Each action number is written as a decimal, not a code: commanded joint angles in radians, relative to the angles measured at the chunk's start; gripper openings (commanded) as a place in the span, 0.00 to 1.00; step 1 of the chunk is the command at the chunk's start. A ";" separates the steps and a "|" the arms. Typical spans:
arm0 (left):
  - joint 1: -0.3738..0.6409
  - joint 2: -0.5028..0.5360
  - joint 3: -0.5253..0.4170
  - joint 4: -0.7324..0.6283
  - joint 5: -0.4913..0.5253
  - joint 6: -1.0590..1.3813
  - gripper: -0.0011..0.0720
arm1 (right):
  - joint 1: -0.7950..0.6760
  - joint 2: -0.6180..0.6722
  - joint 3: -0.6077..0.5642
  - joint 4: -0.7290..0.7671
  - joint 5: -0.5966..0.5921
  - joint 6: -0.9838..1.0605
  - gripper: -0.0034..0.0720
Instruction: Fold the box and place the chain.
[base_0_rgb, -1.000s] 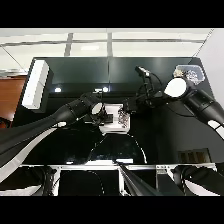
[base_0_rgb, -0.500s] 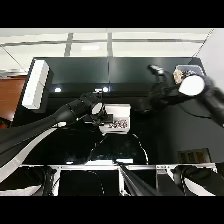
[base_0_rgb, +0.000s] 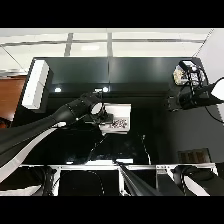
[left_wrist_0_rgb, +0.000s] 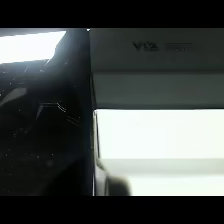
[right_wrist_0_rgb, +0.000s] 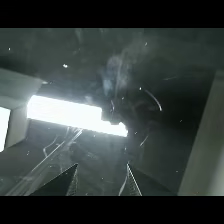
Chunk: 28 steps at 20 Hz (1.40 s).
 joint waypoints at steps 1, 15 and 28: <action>-0.001 0.023 0.012 0.008 -0.033 0.005 0.53 | -0.007 0.007 -0.005 -0.015 -0.036 -0.021 0.54; 0.521 0.628 -0.439 -0.451 0.127 0.900 0.53 | -0.007 0.007 -0.005 0.007 -0.060 -0.001 0.54; 0.565 0.245 -0.503 -0.858 0.046 2.657 0.99 | -0.006 0.007 -0.005 0.028 -0.035 0.099 0.54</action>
